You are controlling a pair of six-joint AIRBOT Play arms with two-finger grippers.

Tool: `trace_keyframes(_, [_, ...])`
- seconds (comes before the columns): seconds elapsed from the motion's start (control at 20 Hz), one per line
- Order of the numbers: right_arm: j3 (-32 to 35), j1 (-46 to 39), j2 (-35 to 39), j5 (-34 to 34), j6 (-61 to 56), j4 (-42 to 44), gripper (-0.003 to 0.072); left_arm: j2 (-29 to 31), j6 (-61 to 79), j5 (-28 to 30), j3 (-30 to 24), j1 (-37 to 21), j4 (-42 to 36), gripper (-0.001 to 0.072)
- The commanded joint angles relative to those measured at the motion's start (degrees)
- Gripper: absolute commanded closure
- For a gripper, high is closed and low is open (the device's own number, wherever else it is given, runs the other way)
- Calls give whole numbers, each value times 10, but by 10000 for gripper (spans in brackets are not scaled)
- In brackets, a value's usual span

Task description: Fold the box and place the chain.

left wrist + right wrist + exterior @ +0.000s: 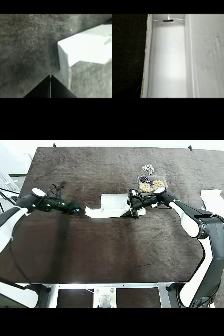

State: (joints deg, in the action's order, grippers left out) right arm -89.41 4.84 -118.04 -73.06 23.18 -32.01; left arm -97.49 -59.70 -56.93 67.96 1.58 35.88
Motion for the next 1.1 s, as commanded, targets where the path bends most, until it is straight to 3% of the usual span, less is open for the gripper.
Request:
trace_keyframes(0.0, [0,0,0,0,0,0,190,-44,18,29,-1,31,-57,689])
trace_keyframes(0.35, [0,0,0,0,0,0,190,-84,63,50,5,80,-151,689])
trace_keyframes(0.65, [0,0,0,0,0,0,190,-81,73,-4,60,85,-154,686])
trace_keyframes(0.7, [0,0,0,0,0,0,190,-77,73,-8,65,85,-153,639])
trace_keyframes(0.75, [0,0,0,0,0,0,190,-70,73,-7,66,85,-153,508])
trace_keyframes(1.05, [0,0,0,0,0,0,191,-60,73,-26,71,85,-153,510])
